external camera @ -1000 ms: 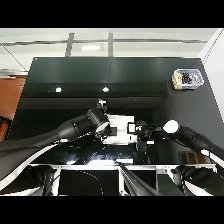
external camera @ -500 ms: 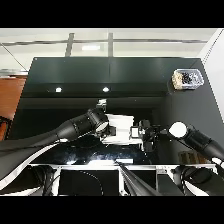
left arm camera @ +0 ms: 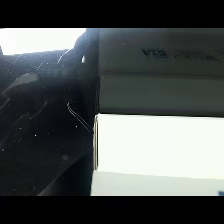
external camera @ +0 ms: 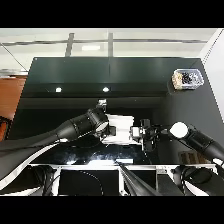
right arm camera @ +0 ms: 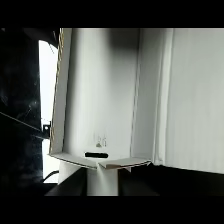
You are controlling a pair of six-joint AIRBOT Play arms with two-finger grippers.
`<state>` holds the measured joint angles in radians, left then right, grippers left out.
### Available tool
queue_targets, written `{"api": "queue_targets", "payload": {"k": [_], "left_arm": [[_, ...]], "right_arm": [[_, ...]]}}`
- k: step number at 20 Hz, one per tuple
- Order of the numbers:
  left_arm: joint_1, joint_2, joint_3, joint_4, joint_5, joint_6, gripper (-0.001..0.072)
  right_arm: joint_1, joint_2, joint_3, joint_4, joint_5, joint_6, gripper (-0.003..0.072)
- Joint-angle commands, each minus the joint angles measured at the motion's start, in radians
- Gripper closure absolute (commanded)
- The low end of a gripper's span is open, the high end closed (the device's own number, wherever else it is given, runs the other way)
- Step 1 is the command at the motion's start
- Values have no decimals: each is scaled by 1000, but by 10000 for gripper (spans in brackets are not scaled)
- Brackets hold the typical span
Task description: Fold the box and place the chain.
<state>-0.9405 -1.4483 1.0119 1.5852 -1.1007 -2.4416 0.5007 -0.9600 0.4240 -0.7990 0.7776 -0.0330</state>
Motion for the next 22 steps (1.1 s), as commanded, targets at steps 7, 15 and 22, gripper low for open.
{"api": "queue_targets", "payload": {"k": [7, 15, 22], "left_arm": [[0, 0, 1, -1, 0, 0, 682], [0, 0, 1, -1, 0, 0, 682], [0, 0, 1, -1, 0, 0, 682]], "right_arm": [[1, -40, 1, 205, -8, 64, 554], [50, -80, 0, 208, -60, 64, 554], [50, -80, 0, 204, -66, 64, 511]]}}
